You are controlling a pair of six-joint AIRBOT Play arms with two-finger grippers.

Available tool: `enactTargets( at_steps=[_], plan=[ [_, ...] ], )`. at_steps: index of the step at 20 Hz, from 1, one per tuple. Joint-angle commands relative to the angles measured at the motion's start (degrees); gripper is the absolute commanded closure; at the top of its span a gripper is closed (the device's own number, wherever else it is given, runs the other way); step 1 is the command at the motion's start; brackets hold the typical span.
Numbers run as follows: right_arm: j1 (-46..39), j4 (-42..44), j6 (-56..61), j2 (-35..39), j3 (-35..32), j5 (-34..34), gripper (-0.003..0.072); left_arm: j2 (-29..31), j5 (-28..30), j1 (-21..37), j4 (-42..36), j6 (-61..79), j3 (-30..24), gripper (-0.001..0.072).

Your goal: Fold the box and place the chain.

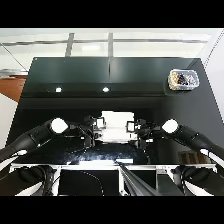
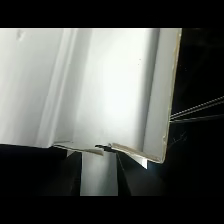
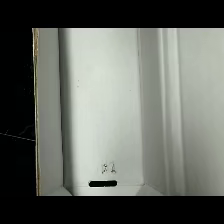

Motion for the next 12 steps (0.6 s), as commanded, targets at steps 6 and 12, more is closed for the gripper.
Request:
enactTargets(
  at_steps=[6,12],
  plan=[
    [0.07,0.02,0.04,0.02,0.02,-0.09,0.0154,-0.35,0.35,-0.09,-0.79,0.02,0.07,0.0436],
    [0.04,0.02,0.04,0.02,0.02,-0.09,0.0154,-2.51,1.99,-0.11,-10.19,4.79,0.07,0.0509]
  ],
)
